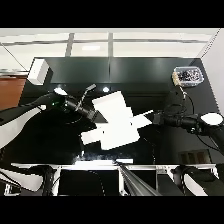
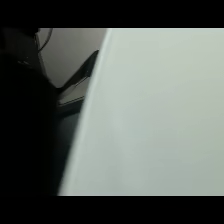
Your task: Fold the box and place the chain.
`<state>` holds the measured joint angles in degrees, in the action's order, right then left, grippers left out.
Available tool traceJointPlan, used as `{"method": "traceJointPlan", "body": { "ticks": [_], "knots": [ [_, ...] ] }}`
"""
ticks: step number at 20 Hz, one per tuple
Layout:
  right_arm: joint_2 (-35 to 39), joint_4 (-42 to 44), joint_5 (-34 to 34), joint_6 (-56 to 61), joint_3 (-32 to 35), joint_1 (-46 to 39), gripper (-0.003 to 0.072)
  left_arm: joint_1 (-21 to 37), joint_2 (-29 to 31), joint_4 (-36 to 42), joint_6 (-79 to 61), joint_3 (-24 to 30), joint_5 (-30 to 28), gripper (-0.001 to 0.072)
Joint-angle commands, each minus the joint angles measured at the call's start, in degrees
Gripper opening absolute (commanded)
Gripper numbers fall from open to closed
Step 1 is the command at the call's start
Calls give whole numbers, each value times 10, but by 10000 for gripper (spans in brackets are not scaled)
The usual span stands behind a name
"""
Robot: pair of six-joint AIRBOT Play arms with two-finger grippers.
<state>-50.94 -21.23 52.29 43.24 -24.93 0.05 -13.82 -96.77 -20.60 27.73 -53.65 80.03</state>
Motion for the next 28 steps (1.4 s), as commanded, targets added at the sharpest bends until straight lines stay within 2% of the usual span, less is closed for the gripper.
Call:
{"method": "traceJointPlan", "body": {
  "ticks": [1,3,4,5,6,7,8,9,11,13,16,19,22,25,28],
  "knots": [
    [0,0,0,0,0,1,13,0,0,-2,-21,-8,0,339],
    [0,-3,0,0,0,1,14,0,0,-2,-21,-19,0,330],
    [0,-3,0,0,0,1,14,0,0,-2,-21,-23,0,301],
    [0,-2,0,0,0,1,14,0,0,-3,-21,-28,1,80],
    [0,-3,-2,0,0,1,16,0,0,-13,-26,-35,4,26],
    [0,-3,-10,0,0,1,123,0,0,-25,-32,-43,9,26],
    [0,-5,-21,0,-2,-2,483,0,0,-37,-36,-51,11,25],
    [0,-15,-23,0,-10,-11,700,0,0,-48,-36,-59,12,23],
    [1,-76,17,5,-56,-42,696,-1,10,-80,-19,-76,12,19],
    [1,-143,94,9,-119,-69,695,-2,39,-108,1,-83,-4,17],
    [1,-242,173,-2,-186,-71,696,-33,117,-118,-50,-51,-100,17],
    [1,-259,160,-49,-182,-70,695,-72,155,-114,-165,-5,-195,20],
    [1,-260,126,-134,-162,-53,695,-99,148,-149,-288,0,-217,20],
    [0,-263,88,-174,-140,-13,696,-123,130,-168,-298,0,-296,21],
    [0,-273,44,-190,-113,26,695,-129,105,-160,-304,0,-309,22]
  ]
}}
